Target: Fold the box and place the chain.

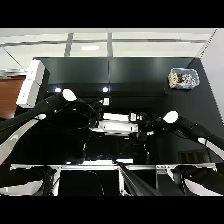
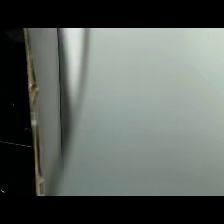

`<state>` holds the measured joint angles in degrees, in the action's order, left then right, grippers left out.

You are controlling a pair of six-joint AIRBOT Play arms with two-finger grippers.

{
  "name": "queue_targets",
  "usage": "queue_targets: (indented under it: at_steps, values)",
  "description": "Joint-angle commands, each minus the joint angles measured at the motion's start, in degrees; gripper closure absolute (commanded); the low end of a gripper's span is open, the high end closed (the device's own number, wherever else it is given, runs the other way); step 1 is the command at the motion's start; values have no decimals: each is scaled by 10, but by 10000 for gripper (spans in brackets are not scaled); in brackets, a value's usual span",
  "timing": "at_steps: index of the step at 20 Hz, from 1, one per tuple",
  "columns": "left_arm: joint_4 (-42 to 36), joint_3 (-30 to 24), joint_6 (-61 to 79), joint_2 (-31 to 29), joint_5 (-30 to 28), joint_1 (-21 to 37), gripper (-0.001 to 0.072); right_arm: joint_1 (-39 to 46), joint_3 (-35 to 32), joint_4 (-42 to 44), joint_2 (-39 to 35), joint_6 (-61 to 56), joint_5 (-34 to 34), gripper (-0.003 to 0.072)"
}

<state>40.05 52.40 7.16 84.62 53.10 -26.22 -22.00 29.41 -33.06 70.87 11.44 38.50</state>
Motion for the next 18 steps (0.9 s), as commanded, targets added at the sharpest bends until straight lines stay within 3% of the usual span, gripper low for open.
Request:
queue_targets:
  at_steps: [1,2,3,5,6,10,14,16,17,18]
  values:
    - [0,0,-1,0,-1,0,682,0,0,-4,0,-2,-2,205]
    - [0,0,-2,0,-1,2,680,0,0,-4,0,-2,-2,205]
    - [1,1,-14,0,1,4,626,0,0,-4,0,-2,-2,205]
    - [28,14,-83,-5,21,16,105,0,0,-5,0,-2,-1,205]
    - [56,22,-157,-10,29,26,72,0,0,-5,0,-1,-1,205]
    - [193,53,-368,-47,134,91,73,0,0,-11,0,9,14,214]
    - [150,52,-500,-57,292,164,88,0,0,-15,0,11,16,214]
    - [92,47,-530,-51,360,182,232,0,0,-21,1,39,21,214]
    - [58,39,-530,-49,372,181,246,0,0,-26,1,49,19,214]
    - [20,26,-530,-48,371,174,321,0,0,-26,1,48,14,213]
